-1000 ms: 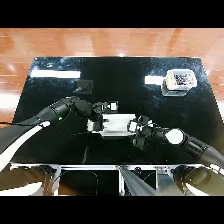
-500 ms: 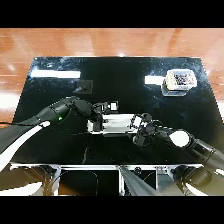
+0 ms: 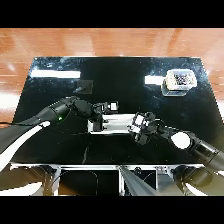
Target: Fold the box and place the chain.
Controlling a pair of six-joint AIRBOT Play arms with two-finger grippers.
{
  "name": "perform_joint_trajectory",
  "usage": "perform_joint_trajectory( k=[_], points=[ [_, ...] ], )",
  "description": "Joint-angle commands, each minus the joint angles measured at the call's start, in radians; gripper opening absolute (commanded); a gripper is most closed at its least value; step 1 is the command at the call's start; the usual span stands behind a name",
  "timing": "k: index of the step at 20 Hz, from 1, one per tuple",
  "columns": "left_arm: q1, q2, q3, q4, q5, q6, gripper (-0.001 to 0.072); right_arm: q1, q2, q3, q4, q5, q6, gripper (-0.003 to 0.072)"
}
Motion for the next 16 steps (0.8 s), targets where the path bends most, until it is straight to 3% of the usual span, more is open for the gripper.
perform_joint_trajectory(
  k=[1,11,16],
  points=[
    [0.0,0.0,0.001,0.001,0.0,0.0,0.0019,-0.001,0.001,0.001,-0.105,-0.023,0.021,0.072],
    [0.0,0.0,0.001,0.001,0.0,0.0,0.0019,0.007,-0.002,0.001,-0.126,-0.054,0.005,0.072],
    [0.0,0.0,0.001,0.002,-0.002,-0.034,0.0019,0.013,-0.034,0.006,-0.03,-0.097,-0.097,0.072]
  ],
)
